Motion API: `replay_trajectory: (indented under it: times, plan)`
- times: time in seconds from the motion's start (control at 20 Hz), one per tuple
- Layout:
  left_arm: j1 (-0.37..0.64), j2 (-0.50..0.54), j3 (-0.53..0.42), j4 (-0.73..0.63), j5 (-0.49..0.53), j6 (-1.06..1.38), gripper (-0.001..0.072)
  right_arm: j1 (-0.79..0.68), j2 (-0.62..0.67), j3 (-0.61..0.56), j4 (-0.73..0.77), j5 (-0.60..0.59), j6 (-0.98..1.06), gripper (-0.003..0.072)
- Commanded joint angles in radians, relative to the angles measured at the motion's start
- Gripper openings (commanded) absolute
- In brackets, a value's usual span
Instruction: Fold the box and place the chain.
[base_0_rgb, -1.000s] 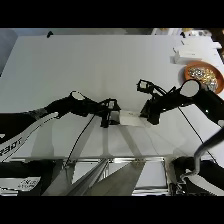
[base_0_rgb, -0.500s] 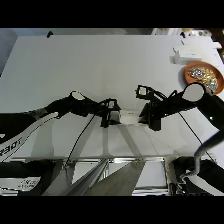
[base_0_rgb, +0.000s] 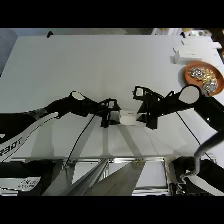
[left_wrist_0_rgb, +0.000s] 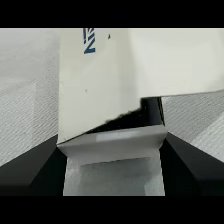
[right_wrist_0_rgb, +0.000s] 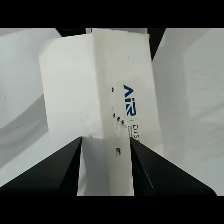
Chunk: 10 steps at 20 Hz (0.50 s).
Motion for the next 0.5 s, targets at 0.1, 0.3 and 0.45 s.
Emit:
replay_trajectory:
  times: [0.1, 0.3, 0.45]
  plan:
    - [0.000, 0.000, 0.000, 0.000, 0.000, 0.000, 0.0103, 0.001, -0.005, -0.018, -0.003, -0.037, -0.032, 0.0268]
    - [0.000, 0.000, 0.000, 0.000, 0.000, 0.000, 0.0103, 0.001, -0.005, -0.018, -0.002, -0.050, -0.032, 0.0168]
    - [0.000, 0.000, 0.000, 0.000, 0.000, 0.000, 0.0103, 0.001, -0.005, -0.018, -0.003, -0.050, -0.032, 0.0095]
